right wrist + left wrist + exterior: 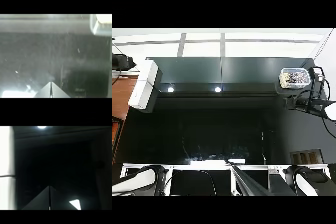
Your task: Fold the box and place the chain.
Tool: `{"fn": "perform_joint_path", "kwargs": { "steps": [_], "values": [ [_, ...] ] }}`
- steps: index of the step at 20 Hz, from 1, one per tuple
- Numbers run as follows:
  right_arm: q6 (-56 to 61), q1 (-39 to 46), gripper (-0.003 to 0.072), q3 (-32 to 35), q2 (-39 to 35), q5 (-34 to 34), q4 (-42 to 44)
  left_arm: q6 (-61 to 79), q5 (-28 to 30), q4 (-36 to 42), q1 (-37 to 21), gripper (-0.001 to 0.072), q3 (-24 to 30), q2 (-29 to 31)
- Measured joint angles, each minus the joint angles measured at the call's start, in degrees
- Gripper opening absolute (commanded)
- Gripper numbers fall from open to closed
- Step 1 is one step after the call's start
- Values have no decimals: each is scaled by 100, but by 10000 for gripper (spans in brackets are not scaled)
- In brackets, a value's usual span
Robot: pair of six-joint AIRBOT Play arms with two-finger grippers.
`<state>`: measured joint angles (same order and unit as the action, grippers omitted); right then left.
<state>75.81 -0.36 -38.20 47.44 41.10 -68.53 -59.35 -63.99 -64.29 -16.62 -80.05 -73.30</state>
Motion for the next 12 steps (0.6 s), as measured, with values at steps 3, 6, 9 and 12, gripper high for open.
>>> {"fn": "perform_joint_path", "kwargs": {
  "steps": [3,6,9,12],
  "values": [
    [-380,-260,13,0,17,-369,-33,-39,479,271,603,23,1165,922],
    [-592,-391,13,44,48,-636,-68,-59,1853,382,1202,26,2898,1947],
    [-684,-446,14,83,59,-662,-66,-59,3130,437,1547,26,4256,2726],
    [-713,-461,14,103,59,-599,-59,-59,3696,468,1679,26,4854,3086]
  ]
}}
